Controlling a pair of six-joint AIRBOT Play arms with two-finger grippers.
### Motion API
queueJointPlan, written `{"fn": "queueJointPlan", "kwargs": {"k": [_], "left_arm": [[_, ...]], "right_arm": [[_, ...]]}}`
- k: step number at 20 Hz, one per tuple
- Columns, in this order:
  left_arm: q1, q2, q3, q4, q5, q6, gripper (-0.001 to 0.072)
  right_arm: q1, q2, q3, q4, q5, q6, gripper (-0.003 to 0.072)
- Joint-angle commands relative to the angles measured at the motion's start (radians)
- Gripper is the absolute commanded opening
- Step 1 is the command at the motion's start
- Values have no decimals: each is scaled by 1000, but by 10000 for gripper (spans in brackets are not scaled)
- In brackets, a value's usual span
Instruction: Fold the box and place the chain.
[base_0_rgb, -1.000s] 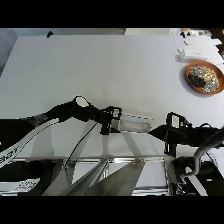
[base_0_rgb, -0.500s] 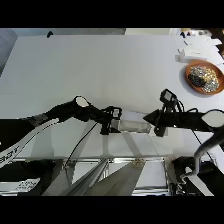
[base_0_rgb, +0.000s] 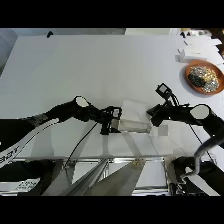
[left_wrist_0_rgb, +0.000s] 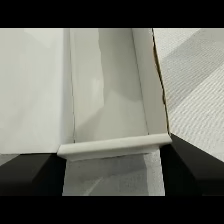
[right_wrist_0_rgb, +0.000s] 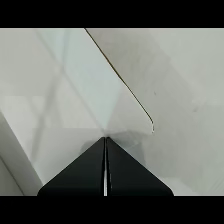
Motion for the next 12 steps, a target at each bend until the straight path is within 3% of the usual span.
{"fn": "queueJointPlan", "kwargs": {"k": [1, 7, 12], "left_arm": [[1, 1, 0, 1, 0, 2, 208], [1, 1, 0, 1, 0, 2, 208], [1, 1, 0, 1, 0, 2, 208]], "right_arm": [[0, -20, 0, -35, 38, 25, 24], [-87, 64, 72, -59, 191, 14, 23], [-136, 179, 102, -215, 425, -220, 29]]}}
